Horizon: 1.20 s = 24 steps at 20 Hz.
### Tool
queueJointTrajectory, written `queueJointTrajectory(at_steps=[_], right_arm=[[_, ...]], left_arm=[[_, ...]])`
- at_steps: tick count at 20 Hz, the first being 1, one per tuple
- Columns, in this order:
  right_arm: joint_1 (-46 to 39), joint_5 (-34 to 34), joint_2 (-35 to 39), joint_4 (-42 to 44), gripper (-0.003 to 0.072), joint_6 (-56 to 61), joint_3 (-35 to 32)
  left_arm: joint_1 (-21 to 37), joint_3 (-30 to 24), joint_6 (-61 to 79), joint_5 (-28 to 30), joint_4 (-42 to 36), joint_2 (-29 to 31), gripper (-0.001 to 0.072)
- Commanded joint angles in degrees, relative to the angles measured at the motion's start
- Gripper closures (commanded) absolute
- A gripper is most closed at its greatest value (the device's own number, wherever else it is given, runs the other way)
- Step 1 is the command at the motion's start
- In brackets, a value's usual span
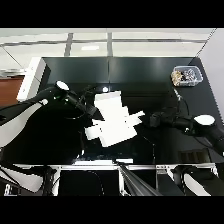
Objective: Fold the box and place the chain.
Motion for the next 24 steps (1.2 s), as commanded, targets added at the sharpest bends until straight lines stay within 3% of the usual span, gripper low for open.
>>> queueJointTrajectory(at_steps=[1, 2, 4, 6, 8, 10, 12, 14, 17, 24], right_arm=[[-3.17, 11.8, 0.07, -24.79, 0.0016, 4.37, 10.69], [-4.07, 15.23, 0.07, -30.45, 0.0016, 5.68, 14.01], [-5.53, 18.34, 0.07, -36.59, 0.0016, 7.21, 17.7], [-6.25, 18.78, 0.07, -37.31, 0.0016, 7.21, 18.23], [-6.05, 18.84, 0.04, -35.5, 0.0016, 7.28, 18.21], [-5.95, 18.84, 0.04, -32.74, 0.0016, 7.21, 18.12], [-4.28, 19.23, -0.04, -36.68, 0.0016, 6.6, 17.86], [-1.66, 16.13, -0.04, -39.32, 0.0016, 3.69, 16.65], [3.08, 10.25, -0.09, -36.0, 0.0016, -0.79, 13.79], [13.31, 0.63, -0.17, -33.48, 0.0016, -12.72, 6.78]], left_arm=[[-1.33, -1.16, 0.63, 0.33, 1.51, 4.13, 0.0682], [-2.82, -3.02, 2.71, 2.86, 1.49, 7.32, 0.0682], [-6.8, -8.74, 9.68, 13.35, 1.2, 14.6, 0.0679], [-10.43, -13.0, 19.67, 25.24, 1.4, 19.5, 0.0678], [-12.48, -13.14, 30.56, 29.79, 1.14, 19.82, 0.0678], [-13.38, -12.44, 37.75, 31.47, 1.16, 18.91, 0.0677], [-13.4, -10.91, 38.38, 31.36, 2.16, 16.72, 0.0677], [-13.7, -8.26, 39.5, 30.86, 5.42, 14.19, 0.0677], [-14.62, -5.31, 42.16, 31.58, 6.71, 11.3, 0.0677], [-14.95, -4.92, 43.17, 33.68, 13.33, 10.45, 0.0677]])
